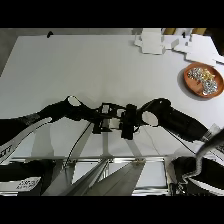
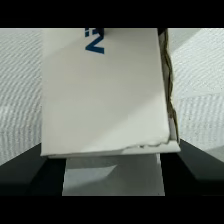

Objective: Fold the box and place the chain.

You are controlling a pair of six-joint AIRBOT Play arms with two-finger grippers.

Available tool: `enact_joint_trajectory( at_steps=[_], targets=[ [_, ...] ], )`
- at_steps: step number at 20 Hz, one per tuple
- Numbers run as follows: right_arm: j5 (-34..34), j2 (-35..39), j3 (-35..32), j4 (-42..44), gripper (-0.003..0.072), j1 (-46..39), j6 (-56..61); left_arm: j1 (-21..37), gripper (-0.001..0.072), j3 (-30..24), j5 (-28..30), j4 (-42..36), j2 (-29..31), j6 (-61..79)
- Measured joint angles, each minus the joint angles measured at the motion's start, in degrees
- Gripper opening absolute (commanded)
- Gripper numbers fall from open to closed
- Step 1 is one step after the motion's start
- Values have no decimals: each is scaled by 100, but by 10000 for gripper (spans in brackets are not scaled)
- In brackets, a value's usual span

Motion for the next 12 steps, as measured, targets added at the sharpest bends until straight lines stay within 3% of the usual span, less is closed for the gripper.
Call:
enact_joint_trajectory(
  at_steps=[5,6,8,12],
  targets=[
    [98,192,-9,111,222,2,0,0,114,0,9,-7,0,-2],
    [142,225,-9,116,197,2,0,0,114,0,9,-9,0,-4],
    [162,262,-9,120,16,-2,-2,0,114,0,13,-13,0,-7],
    [195,293,-17,74,17,-63,24,0,114,-2,22,-15,0,-9]
  ],
)
